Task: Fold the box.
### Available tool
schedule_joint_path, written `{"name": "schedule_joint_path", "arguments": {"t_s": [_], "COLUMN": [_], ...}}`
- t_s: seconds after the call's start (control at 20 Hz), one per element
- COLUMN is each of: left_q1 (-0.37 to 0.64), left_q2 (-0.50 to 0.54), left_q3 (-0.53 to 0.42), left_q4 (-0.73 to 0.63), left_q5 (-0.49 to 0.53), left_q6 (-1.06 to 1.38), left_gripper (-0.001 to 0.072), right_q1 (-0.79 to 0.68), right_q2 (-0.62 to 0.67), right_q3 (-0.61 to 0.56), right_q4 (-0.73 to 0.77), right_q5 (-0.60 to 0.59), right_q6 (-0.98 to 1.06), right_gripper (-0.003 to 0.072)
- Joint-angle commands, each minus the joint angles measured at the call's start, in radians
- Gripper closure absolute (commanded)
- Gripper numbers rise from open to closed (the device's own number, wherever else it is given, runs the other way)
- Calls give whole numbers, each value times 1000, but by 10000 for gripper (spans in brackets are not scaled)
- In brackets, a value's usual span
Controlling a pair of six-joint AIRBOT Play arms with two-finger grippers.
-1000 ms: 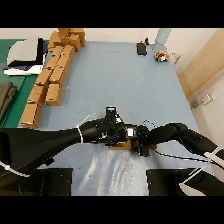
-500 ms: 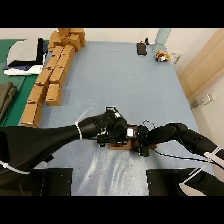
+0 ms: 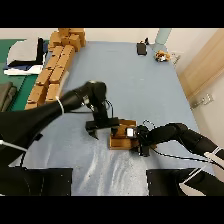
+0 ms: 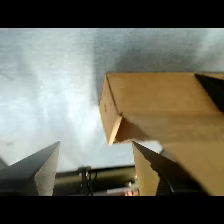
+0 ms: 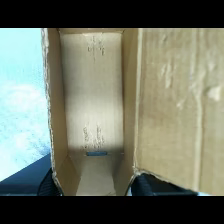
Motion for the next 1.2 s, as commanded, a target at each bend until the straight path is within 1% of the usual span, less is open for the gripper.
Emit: {"name": "schedule_joint_path", "arguments": {"t_s": [0.0,0.05,0.1,0.15,0.2,0.3,0.4,0.5,0.55,0.6,0.7,0.75,0.85,0.9,1.0,1.05,1.1,1.15], "left_q1": [169,212,259,303,340,389,396,382,372,359,330,312,267,261,266,266,264,260], "left_q2": [1,0,0,0,0,1,3,22,37,58,114,152,251,301,394,427,444,449], "left_q3": [21,21,21,21,21,20,11,-34,-71,-122,-261,-341,-481,-537,-645,-690,-722,-747], "left_q4": [-113,-113,-109,-105,-100,-55,2,3,3,1,-9,-8,-10,-56,-175,-235,-288,-330], "left_q5": [-194,-231,-259,-276,-274,-249,-206,-114,-64,-10,107,168,326,391,513,554,560,560], "left_q6": [213,266,325,397,511,790,998,1140,1188,1236,1312,1350,1403,1461,1659,1804,1972,2139], "left_gripper": [20,21,85,381,708,698,699,699,699,699,699,699,699,699,698,697,696,639], "right_q1": [0,0,0,0,0,0,0,0,0,0,0,0,0,0,0,0,0,0], "right_q2": [0,0,0,0,0,0,0,0,0,0,0,0,0,0,0,0,0,0], "right_q3": [0,0,0,0,0,0,0,0,0,0,0,0,0,0,0,0,0,0], "right_q4": [0,0,0,0,0,0,0,0,0,0,0,0,0,0,0,0,0,0], "right_q5": [0,0,0,0,0,0,0,0,0,0,0,0,0,0,0,0,0,0], "right_q6": [0,1,0,0,1,0,0,0,1,0,0,0,0,0,0,0,0,1], "right_gripper": [243,243,243,243,243,243,243,243,243,243,243,243,243,243,243,243,243,243]}}
